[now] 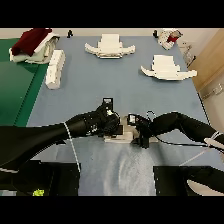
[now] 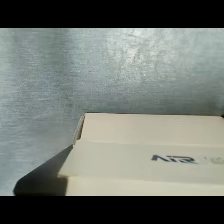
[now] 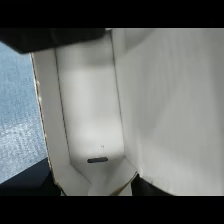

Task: Fold the box.

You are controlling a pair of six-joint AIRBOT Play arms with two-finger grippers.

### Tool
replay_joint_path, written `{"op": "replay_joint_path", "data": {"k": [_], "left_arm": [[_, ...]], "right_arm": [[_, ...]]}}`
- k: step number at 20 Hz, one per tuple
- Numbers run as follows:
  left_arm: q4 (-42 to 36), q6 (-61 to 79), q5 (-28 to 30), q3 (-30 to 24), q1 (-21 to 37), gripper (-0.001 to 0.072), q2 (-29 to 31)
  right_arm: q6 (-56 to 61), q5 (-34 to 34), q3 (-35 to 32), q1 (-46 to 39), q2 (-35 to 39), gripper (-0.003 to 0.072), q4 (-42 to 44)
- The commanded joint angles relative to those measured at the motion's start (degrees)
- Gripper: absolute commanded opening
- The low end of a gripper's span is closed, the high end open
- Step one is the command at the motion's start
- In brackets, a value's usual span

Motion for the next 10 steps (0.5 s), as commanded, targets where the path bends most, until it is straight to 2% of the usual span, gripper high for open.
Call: {"op": "replay_joint_path", "data": {"k": [1, 2, 3, 10], "left_arm": [[1.7, -1.57, -1.49, 0.79, -0.44, 0.0281, -0.79], [1.7, -1.6, -1.53, 0.79, -0.44, 0.017, -0.79], [1.7, -1.2, -1.51, 0.79, -0.46, 0.0014, -0.79], [1.7, -0.72, -2.36, 0.79, -0.46, 0.0014, -0.79]], "right_arm": [[0.0, 0.02, 0.04, 0.04, -0.04, 0.0444, 0.0], [0.0, 0.02, 0.04, 0.04, -0.04, 0.0445, 0.0], [0.0, 0.04, 0.04, 0.04, -0.04, 0.0444, 0.0], [0.0, 0.02, 0.04, 0.04, -0.04, 0.0444, 0.0]]}}
